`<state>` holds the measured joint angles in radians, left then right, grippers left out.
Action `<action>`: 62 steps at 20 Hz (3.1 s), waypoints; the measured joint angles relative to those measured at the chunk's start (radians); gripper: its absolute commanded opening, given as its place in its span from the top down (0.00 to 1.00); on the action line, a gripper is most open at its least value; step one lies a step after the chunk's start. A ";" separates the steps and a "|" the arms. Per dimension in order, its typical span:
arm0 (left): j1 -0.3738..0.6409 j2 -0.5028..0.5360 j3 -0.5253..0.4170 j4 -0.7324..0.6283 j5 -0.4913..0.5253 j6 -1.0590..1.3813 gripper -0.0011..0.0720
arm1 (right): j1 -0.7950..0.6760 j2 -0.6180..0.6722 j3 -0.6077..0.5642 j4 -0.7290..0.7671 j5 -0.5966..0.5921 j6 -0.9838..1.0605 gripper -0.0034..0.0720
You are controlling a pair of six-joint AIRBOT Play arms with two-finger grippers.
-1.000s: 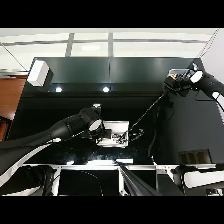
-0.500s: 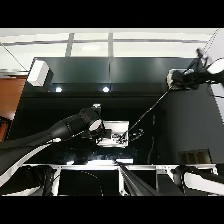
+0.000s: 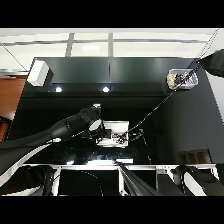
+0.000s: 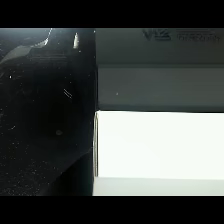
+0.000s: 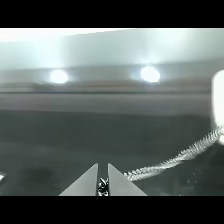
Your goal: Fold the box and place the chain.
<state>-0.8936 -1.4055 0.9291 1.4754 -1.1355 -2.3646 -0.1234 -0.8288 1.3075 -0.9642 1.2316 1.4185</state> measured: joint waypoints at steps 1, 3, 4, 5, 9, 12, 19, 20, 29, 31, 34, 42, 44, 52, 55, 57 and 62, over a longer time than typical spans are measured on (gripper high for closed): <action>0.000 0.000 0.000 0.000 0.000 0.000 0.94 | 0.000 0.028 0.002 0.035 0.014 -0.008 0.94; 0.000 0.000 0.000 0.000 0.000 0.000 0.94 | 0.000 0.077 0.004 0.118 0.045 -0.023 0.94; 0.000 0.000 0.000 0.000 0.000 0.000 0.94 | 0.000 0.093 0.004 0.151 0.058 -0.027 0.94; 0.000 0.000 0.000 0.000 0.000 0.000 0.94 | 0.000 0.105 0.005 0.185 0.070 -0.032 0.94; 0.000 0.000 0.000 0.000 0.000 0.000 0.94 | 0.002 0.130 0.005 0.327 0.114 -0.053 0.94; 0.000 0.000 0.000 0.000 0.000 0.000 0.94 | 0.032 0.135 -0.007 0.353 0.156 -0.061 0.94; 0.000 0.000 0.000 0.000 0.000 0.000 0.94 | 0.221 0.137 -0.089 0.367 0.170 -0.037 0.94; 0.000 0.000 0.000 0.000 0.000 0.000 0.94 | 0.251 0.135 -0.098 0.367 0.161 -0.032 0.94; 0.000 0.000 0.000 0.000 0.000 0.000 0.94 | 0.481 0.031 -0.130 0.424 0.034 -0.008 0.94; 0.000 0.000 0.000 0.000 0.000 0.000 0.94 | 0.544 -0.011 -0.149 0.373 0.029 -0.009 0.94; 0.000 0.000 0.000 0.000 0.000 0.000 0.94 | 0.634 -0.069 -0.234 0.239 -0.005 0.001 0.94; 0.000 0.000 0.000 0.000 0.000 0.000 0.94 | 0.712 -0.166 -0.523 0.090 -0.244 0.003 0.49; 0.000 0.000 0.000 0.000 0.000 0.000 0.94 | 0.707 -0.172 -0.533 0.084 -0.252 -0.015 0.25; 0.000 0.000 0.000 0.000 0.000 0.000 0.94 | 0.475 -0.169 -0.506 -0.080 -0.023 -0.258 0.25; 0.000 0.000 0.000 0.000 0.000 0.000 0.94 | 0.468 -0.167 -0.607 -0.158 -0.078 -0.387 0.00; 0.000 0.000 0.000 0.000 0.000 0.000 0.94 | 0.494 -0.167 -0.679 -0.149 -0.146 -0.516 0.00; 0.000 0.000 0.000 0.000 0.000 0.000 0.94 | 0.576 -0.173 -0.798 -0.050 -0.342 -0.947 0.00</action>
<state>-0.8936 -1.4055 0.9291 1.4757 -1.1355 -2.3650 0.4526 -1.0016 0.5098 -1.0145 0.8898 0.4717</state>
